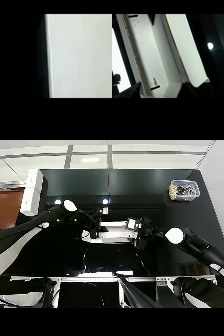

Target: Fold the box and place the chain.

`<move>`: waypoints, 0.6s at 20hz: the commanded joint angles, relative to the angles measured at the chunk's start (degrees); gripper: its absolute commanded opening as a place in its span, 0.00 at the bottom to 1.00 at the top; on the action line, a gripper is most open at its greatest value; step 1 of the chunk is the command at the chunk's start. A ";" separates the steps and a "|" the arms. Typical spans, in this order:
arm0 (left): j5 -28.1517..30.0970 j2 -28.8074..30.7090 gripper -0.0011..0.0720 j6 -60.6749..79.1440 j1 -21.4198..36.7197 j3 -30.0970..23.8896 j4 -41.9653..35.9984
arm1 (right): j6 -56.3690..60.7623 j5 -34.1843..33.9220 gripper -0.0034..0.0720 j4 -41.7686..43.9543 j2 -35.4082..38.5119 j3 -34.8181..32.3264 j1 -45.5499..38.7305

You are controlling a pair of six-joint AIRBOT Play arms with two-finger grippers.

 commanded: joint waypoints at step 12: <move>-0.13 -0.02 0.05 0.09 -0.02 -0.02 -0.20 | -28.00 9.01 0.90 21.31 -8.02 2.01 -8.87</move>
